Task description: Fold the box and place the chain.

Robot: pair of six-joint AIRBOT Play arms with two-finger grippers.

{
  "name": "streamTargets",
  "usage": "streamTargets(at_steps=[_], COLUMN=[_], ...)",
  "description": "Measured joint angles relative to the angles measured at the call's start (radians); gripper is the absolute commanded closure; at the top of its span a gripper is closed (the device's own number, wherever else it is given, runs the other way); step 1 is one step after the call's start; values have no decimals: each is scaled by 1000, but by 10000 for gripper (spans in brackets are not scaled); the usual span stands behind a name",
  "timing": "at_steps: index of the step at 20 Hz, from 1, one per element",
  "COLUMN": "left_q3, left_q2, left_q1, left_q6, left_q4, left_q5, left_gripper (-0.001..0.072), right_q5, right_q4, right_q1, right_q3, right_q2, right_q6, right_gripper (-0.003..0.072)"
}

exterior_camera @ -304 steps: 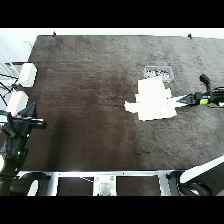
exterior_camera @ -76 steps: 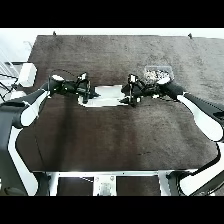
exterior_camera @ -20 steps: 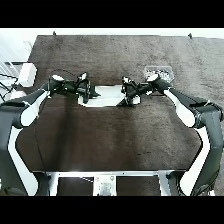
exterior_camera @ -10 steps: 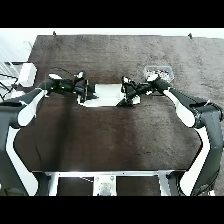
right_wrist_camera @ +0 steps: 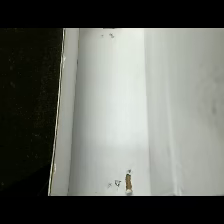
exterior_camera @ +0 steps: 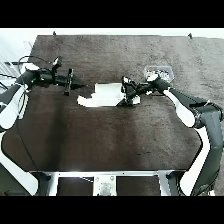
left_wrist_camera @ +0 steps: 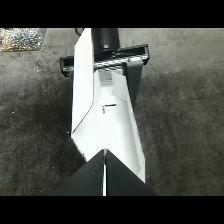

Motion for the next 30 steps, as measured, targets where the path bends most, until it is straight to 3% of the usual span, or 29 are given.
streamTargets(at_steps=[2, 8, 14, 20, 30], left_q3=[-28, -257, -356, -350, -158], left_q2=[52, 230, 245, 222, 94], left_q1=[-9, -95, -208, -240, -245], left_q6=[-36, -51, -126, -180, -260], left_q4=[-6, -2, 0, -21, -14], left_q5=[6, 204, 474, 618, 679], left_gripper=[698, 697, 695, 696, 693], right_q5=[0, 0, 0, 0, 0], right_q4=[0, 0, 0, 0, 0], right_q1=[0, 0, 0, 0, 0], right_q3=[0, 0, 0, 0, 0], right_q2=[0, 0, 0, 0, 0], right_q6=[0, -1, -1, -1, 0], right_gripper=[211, 211, 211, 211, 211])
